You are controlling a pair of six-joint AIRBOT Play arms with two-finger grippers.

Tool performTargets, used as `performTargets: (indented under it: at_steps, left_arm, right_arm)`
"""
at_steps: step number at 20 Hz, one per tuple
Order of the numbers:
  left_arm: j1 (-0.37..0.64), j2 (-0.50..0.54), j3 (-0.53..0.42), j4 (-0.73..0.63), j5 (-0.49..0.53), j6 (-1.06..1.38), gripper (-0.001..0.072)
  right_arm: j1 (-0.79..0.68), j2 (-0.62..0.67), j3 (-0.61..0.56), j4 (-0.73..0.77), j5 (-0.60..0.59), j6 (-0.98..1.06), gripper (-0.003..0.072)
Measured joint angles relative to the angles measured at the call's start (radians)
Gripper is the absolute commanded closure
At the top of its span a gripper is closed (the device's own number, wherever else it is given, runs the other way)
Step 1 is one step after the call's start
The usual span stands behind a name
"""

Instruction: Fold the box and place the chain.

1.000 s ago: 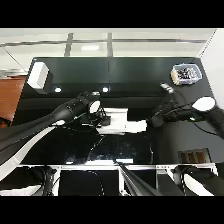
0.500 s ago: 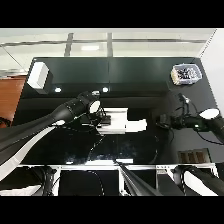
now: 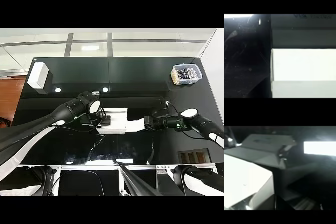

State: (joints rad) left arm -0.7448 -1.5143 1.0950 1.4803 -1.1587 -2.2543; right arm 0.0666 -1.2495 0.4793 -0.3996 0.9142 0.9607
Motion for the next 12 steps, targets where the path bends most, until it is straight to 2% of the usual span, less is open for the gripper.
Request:
performTargets:
  at_steps: [1,2,3,6,8,12]
  left_arm:
    - [0.000,0.000,0.000,0.000,0.000,0.000,0.0682]
    - [0.000,0.000,0.000,0.000,0.000,0.000,0.0682]
    - [0.000,0.000,0.000,0.000,0.000,0.000,0.0682]
    - [0.000,0.000,0.000,0.000,0.001,0.000,0.0682]
    - [0.000,0.000,0.000,0.000,0.001,0.000,0.0682]
    - [0.000,0.000,0.000,0.000,0.002,0.000,0.0682]
  right_arm:
    - [0.005,-0.003,0.010,0.009,0.010,-0.005,0.0526]
    - [0.009,-0.006,0.021,0.016,0.023,-0.009,0.0263]
    - [0.013,-0.008,0.033,0.024,0.041,-0.012,0.0168]
    - [0.018,-0.011,0.057,0.039,0.098,-0.019,0.0171]
    - [0.023,-0.013,0.071,0.047,0.127,-0.022,0.0217]
    - [0.070,-0.013,0.110,0.056,0.148,-0.025,0.0217]
